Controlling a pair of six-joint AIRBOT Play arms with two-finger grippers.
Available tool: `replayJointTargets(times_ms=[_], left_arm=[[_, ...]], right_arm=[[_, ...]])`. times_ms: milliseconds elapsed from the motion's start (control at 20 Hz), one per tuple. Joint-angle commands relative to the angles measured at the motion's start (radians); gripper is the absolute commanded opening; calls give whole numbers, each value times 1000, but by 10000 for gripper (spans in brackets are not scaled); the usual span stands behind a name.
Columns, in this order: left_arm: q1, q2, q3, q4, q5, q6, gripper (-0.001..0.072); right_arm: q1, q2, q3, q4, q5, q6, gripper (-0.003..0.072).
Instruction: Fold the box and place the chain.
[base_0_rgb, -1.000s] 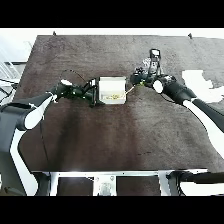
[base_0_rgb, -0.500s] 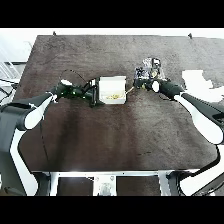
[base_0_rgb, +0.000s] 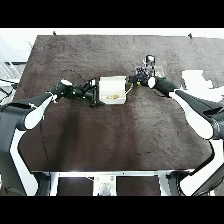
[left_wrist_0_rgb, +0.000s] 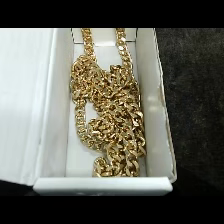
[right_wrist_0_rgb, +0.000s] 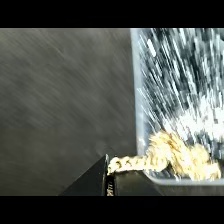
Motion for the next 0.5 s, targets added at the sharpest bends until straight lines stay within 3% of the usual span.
replayJointTargets(times_ms=[0, 250, 450], left_arm=[[0, 1, 0, 0, 0, 0, 624], [0, 1, 0, 0, 0, 0, 624], [0, 1, 0, 0, 0, 0, 624]], right_arm=[[18, 127, 6, -40, 30, -68, 8], [82, 436, 7, -208, 203, -68, 8], [168, 607, 7, -261, 282, -68, 7]])
